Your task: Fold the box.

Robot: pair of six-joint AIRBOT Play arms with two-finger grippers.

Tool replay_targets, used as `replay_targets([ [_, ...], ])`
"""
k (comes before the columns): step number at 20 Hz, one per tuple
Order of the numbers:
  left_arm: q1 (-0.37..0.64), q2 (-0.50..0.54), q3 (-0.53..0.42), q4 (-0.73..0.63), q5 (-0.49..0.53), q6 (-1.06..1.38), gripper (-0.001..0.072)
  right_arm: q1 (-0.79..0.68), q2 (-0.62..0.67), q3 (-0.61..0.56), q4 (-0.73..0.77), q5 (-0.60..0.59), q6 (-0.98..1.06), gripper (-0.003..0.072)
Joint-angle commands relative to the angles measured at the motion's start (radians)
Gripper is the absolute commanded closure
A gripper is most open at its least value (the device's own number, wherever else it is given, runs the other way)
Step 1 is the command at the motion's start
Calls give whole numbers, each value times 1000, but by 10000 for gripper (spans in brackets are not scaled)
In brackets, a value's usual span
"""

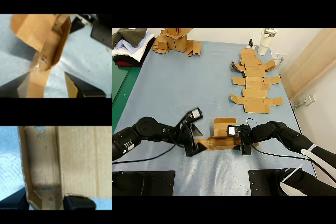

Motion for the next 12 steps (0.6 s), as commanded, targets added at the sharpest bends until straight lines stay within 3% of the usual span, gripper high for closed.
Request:
replay_targets([
  [1, -95, 5, -5, 170, 31, 35, 49, 1, 1, 0, 0, 0, 0, 248],
  [3, -113, -25, -6, 235, 76, 37, 42, 0, 1, 0, 0, 0, 0, 248],
  [7, -143, -128, 3, 217, 204, 89, 41, 0, 1, 0, 0, 0, 0, 247],
  [12, -161, -219, 60, 188, 223, 89, 42, 0, 1, 0, 0, 0, 1, 248],
])
